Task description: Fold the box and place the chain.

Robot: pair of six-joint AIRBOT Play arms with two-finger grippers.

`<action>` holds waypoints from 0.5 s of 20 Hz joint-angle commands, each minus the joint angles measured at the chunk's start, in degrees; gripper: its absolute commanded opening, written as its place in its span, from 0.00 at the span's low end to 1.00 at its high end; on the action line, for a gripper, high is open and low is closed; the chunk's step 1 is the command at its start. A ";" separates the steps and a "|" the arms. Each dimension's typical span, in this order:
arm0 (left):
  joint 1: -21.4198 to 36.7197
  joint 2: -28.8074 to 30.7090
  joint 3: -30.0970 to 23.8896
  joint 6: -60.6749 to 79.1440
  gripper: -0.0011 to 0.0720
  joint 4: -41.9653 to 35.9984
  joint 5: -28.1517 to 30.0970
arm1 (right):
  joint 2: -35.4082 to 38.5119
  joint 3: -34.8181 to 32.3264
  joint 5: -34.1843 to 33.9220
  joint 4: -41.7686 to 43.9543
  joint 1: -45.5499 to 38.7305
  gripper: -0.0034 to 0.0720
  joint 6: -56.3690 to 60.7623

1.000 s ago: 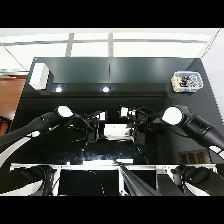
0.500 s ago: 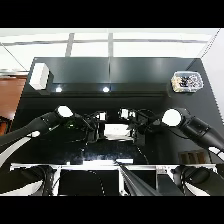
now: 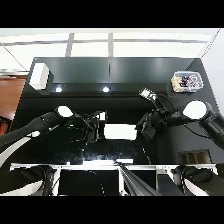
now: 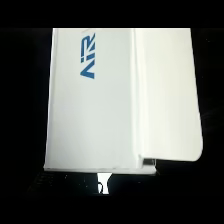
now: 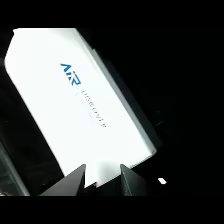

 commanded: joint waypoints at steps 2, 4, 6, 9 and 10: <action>-0.02 0.00 0.00 -0.02 0.42 0.00 0.02 | 0.72 -0.61 -1.70 1.20 -0.28 0.68 -1.81; -0.02 0.00 0.00 -0.02 0.42 0.00 0.02 | 0.70 -0.61 -7.76 0.96 2.03 1.00 -4.74; -0.02 0.00 0.00 0.00 0.42 0.00 0.02 | 0.20 -0.61 -10.29 0.92 4.76 1.00 -12.96; -0.02 0.00 0.00 -0.02 0.42 0.00 0.00 | -2.51 -0.61 -10.19 -0.70 8.07 1.00 -19.78; -0.02 0.00 0.00 -0.02 0.42 0.00 0.02 | -3.30 -0.61 -10.25 -0.66 8.72 0.91 -20.98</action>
